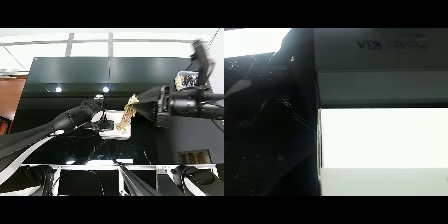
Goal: Fold the box and place the chain.
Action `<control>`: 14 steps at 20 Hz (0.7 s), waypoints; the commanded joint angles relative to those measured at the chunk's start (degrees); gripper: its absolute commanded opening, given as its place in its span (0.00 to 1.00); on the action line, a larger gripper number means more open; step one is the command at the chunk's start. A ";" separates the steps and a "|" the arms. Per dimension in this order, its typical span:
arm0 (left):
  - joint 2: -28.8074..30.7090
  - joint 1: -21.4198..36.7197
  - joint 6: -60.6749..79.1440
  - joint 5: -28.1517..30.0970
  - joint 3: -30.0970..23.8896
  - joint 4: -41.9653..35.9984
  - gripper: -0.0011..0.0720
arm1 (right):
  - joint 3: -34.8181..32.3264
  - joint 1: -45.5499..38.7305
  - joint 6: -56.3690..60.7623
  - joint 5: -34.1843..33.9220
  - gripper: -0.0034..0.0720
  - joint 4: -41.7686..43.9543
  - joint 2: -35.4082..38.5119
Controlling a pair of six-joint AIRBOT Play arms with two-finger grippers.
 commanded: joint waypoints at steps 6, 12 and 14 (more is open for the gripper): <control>-0.02 0.00 0.00 0.02 0.04 0.02 0.06 | -8.46 7.13 2.14 -9.42 0.06 -7.08 -8.28; -0.02 -0.02 0.00 0.02 0.04 0.02 0.06 | -8.76 9.90 3.30 -12.79 0.06 -11.41 -13.92; -0.02 0.00 0.02 0.02 0.04 0.02 0.06 | -8.76 9.90 4.33 -12.74 0.07 -11.37 -14.05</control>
